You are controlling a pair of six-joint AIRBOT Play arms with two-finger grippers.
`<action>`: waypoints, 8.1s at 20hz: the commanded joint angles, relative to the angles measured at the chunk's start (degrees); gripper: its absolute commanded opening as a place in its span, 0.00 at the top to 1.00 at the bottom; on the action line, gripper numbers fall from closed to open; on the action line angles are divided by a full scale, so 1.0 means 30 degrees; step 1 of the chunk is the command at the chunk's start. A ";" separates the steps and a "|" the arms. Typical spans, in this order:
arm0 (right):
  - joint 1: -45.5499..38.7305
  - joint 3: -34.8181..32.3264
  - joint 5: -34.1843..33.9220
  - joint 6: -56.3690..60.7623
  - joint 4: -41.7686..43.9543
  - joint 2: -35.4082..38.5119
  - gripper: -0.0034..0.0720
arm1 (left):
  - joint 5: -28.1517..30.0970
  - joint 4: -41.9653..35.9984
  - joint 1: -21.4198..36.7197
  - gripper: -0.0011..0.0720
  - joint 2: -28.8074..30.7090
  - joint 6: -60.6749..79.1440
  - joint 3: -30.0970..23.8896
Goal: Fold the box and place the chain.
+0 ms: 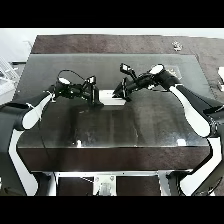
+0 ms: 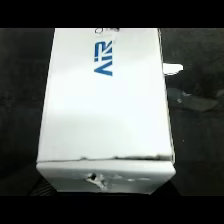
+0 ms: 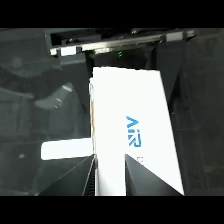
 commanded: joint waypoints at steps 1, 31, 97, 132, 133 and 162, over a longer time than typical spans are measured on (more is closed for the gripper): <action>-0.0007 -0.0532 0.0197 -0.0678 0.0627 0.0007 0.69 | 0.0087 0.0007 0.0015 0.50 0.0000 -0.0022 0.0000; -0.0896 -0.2193 0.0160 -0.1042 0.1588 0.0036 0.95 | 0.0073 0.0000 0.0015 0.50 0.0007 -0.0015 0.0000; -0.3534 -1.4957 -0.9974 0.6914 0.3082 1.5620 0.95 | 1.7471 0.0459 1.1169 0.96 0.4903 -1.1956 -0.4422; -0.2011 -1.9832 -1.7711 0.6907 0.4393 2.2301 0.95 | 1.1839 -0.8174 0.4262 0.97 2.2746 -0.1537 -1.7464; -0.2025 -2.0757 -1.7828 0.6907 0.4386 2.3125 0.95 | 1.1897 -0.8714 0.3512 0.97 2.2862 -0.0379 -1.8345; -0.2033 -2.7671 -1.8549 0.6710 0.4393 2.8880 0.95 | 1.1591 -1.7005 0.2331 0.96 2.3336 0.7992 -2.5114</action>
